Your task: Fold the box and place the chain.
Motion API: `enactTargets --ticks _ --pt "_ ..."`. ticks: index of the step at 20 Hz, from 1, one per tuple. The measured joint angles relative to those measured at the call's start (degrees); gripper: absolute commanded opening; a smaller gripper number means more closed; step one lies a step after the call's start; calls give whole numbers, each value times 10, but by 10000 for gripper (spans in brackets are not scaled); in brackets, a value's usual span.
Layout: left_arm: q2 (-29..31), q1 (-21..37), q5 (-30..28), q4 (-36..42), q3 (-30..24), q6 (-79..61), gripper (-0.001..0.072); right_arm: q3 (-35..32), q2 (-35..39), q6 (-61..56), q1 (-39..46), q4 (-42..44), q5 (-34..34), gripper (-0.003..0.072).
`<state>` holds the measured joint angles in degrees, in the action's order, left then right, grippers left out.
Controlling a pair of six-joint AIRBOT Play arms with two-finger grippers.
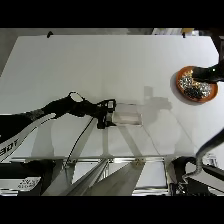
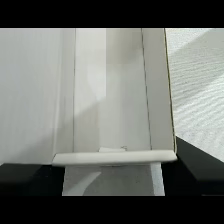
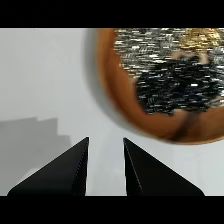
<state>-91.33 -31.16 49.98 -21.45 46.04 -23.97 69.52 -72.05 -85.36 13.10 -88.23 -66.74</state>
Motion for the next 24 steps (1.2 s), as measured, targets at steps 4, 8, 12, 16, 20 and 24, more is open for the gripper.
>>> enactTargets --ticks 4,8,12,16,20,24 --pt "0 0 0 0 0 0 330 3 -75 26 56 -1 20 218" --pt "0 0 0 0 0 0 330 4 -130 34 73 -2 49 218" --pt "0 0 0 0 0 0 330 4 -162 38 78 -3 69 218" --pt "0 0 0 0 0 0 330 4 -178 38 79 -1 87 207" --pt "0 0 0 0 0 0 330 4 -185 38 79 1 95 152" --pt "0 0 0 0 0 0 330 4 -194 38 79 1 97 152"
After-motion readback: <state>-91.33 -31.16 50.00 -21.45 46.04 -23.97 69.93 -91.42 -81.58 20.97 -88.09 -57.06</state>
